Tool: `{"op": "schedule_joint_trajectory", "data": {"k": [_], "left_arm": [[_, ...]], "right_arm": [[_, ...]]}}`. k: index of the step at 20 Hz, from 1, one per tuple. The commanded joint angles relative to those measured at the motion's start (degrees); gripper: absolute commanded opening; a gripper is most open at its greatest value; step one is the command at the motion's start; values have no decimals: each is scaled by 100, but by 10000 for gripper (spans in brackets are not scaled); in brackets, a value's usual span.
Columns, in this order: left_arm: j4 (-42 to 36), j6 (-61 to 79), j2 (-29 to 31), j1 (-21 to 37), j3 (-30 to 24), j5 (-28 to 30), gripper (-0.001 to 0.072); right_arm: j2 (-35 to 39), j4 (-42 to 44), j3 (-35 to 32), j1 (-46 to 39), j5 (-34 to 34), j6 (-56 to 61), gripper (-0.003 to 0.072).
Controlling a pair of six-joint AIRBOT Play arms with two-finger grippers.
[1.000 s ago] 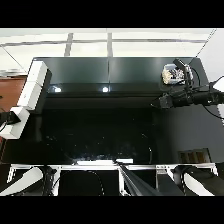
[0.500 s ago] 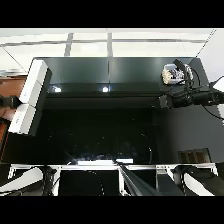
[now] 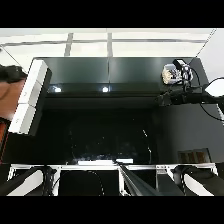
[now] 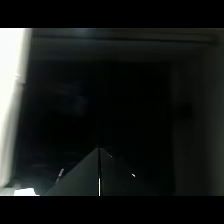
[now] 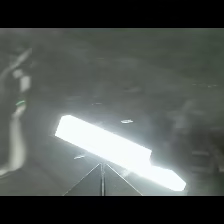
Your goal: Fold the box and place the chain.
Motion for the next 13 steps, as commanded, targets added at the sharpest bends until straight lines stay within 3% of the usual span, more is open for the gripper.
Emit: {"op": "schedule_joint_trajectory", "data": {"k": [1, 4, 13], "left_arm": [[-216, -236, 850, -688, -1235, 450, 27], [-214, -234, 1255, -938, -1869, 750, 28], [-258, -236, 1226, -940, -1869, 713, 28]], "right_arm": [[0, -490, -42, 37, -334, 4, 20], [0, -487, -42, 37, -337, 4, 20], [0, -487, -42, 37, -337, 4, 19]]}}
